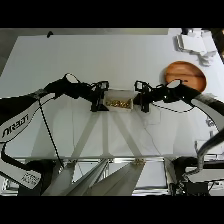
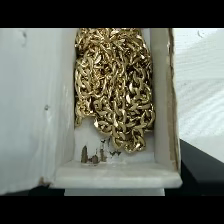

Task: Fold the box and place the chain.

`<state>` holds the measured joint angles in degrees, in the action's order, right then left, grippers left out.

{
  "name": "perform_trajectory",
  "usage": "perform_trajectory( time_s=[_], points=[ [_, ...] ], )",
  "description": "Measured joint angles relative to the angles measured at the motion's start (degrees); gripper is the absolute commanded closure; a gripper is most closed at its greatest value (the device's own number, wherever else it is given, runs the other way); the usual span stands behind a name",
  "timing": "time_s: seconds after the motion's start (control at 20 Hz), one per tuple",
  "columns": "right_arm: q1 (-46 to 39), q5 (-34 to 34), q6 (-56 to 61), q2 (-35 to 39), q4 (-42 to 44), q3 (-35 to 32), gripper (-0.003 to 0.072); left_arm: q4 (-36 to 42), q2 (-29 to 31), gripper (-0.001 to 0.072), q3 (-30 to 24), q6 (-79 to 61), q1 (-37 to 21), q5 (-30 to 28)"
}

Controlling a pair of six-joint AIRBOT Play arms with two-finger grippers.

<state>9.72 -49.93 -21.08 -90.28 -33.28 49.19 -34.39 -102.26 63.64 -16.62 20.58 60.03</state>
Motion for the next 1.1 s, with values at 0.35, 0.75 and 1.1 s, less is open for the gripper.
perform_trajectory(
  time_s=[0.35,0.75,1.1],
  points=[
    [0.24,0.7,12.61,3.15,-9.29,-0.07,0.068,0.07,0.0,0.0551,0.0,0.17,0.0,0.0],
    [1.84,-4.22,26.6,16.83,-13.31,0.44,0.068,0.07,0.0,0.0551,0.0,0.13,0.0,0.0],
    [8.35,-5.09,28.59,20.26,-9.64,6.99,0.068,0.07,0.0,0.0551,0.0,0.11,0.0,0.0]
  ],
)
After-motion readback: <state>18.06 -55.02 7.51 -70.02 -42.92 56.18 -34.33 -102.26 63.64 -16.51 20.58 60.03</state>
